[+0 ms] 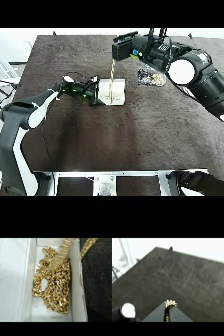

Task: Fold the box and place the chain.

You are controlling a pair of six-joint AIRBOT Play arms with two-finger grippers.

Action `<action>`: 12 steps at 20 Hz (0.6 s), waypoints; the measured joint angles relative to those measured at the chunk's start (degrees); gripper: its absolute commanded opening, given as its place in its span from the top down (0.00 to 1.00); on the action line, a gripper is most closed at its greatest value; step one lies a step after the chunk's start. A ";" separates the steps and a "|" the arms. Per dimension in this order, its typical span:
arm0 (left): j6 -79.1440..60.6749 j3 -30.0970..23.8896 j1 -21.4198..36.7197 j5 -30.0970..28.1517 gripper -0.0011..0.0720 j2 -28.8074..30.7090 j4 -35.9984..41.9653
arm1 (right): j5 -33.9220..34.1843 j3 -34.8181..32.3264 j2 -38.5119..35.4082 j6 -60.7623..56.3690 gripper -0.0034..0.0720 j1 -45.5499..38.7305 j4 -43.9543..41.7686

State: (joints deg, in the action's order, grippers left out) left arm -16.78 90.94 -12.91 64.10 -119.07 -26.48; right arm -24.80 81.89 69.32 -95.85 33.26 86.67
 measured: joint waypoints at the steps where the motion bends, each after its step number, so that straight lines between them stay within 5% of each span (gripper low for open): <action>1: 0.00 0.00 0.00 -0.02 0.52 0.00 0.00 | 0.92 0.44 0.04 0.09 0.95 -0.24 0.13; 12: 0.00 0.00 0.00 -0.02 0.52 0.00 0.00 | 0.37 1.60 0.15 1.64 0.95 -1.75 1.46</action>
State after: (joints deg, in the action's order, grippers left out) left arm -16.78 90.94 -12.91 64.07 -119.07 -26.48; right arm -24.43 83.48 69.47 -94.21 31.51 88.14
